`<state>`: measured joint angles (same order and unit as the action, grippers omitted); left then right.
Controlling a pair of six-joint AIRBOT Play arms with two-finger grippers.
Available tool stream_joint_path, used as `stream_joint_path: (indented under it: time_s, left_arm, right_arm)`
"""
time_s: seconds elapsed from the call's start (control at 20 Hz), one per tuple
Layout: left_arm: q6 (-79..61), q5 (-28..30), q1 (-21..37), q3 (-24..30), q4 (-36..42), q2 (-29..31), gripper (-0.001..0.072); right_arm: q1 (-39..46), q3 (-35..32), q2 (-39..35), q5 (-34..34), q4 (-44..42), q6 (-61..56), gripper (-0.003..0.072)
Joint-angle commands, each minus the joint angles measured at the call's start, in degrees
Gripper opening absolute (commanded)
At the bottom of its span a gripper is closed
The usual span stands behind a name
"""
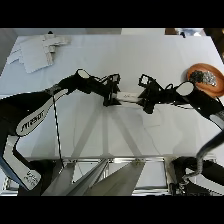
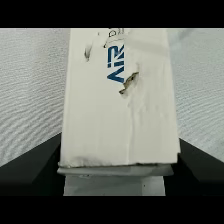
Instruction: Fold the box and place the chain.
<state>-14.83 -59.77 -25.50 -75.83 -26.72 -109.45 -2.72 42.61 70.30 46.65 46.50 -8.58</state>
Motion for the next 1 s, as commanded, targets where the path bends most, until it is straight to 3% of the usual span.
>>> stream_joint_path:
  time_s: [0.0, 0.5, 0.55, 0.65, 0.8, 0.95]
  left_arm:
    - [0.1, 0.4, 0.0, 0.0, 0.2, 0.0, 0.0395]
    - [0.1, 0.4, 0.0, 0.0, 0.2, 0.0, 0.0395]
    - [0.1, 0.4, 0.0, 0.0, 0.2, 0.0, 0.0395]
    - [0.1, 0.4, 0.0, 0.0, 0.2, 0.0, 0.0395]
    - [0.1, 0.4, 0.0, 0.0, 0.2, 0.0, 0.0395]
    - [0.1, 0.4, 0.0, 0.0, 0.2, 0.0, 0.0395]
  right_arm:
    - [-0.1, 0.0, -1.6, -0.9, -0.2, -0.6, 0.0300]
    - [-0.1, 0.0, -9.5, -3.2, -1.2, -7.8, 0.0287]
    - [-0.1, 0.0, -9.5, -3.7, -2.9, -10.9, 0.0241]
    - [-0.1, 0.0, -9.4, -5.5, -7.6, -18.8, 0.0026]
    - [-0.6, 0.0, -9.4, -8.4, -15.1, -27.7, 0.0011]
    - [-4.8, 0.0, -8.5, -14.0, -15.3, -32.3, 0.0010]
